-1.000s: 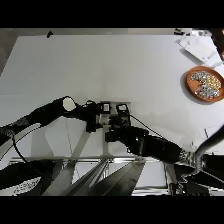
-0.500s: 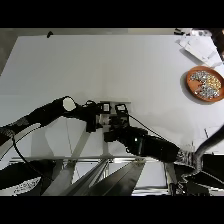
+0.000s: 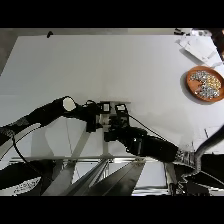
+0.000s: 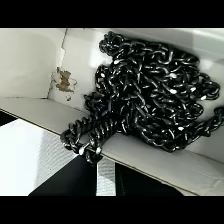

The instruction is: Fold the box and place the chain.

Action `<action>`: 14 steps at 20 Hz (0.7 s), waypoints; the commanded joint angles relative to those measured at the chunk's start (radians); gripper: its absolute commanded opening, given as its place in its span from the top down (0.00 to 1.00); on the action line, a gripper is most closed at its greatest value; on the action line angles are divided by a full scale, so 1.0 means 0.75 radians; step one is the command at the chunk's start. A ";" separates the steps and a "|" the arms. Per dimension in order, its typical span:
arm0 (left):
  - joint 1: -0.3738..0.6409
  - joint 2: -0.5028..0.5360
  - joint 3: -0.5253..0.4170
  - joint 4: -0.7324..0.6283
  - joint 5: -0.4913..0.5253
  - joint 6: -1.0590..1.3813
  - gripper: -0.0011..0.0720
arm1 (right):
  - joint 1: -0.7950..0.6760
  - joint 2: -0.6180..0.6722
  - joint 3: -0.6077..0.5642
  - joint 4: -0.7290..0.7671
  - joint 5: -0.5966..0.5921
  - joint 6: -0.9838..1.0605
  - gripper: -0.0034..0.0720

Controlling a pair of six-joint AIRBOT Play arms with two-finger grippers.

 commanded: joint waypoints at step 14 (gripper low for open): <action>0.001 0.001 0.001 0.001 0.000 0.002 0.59 | 0.086 0.418 0.010 -0.174 0.212 -0.226 0.94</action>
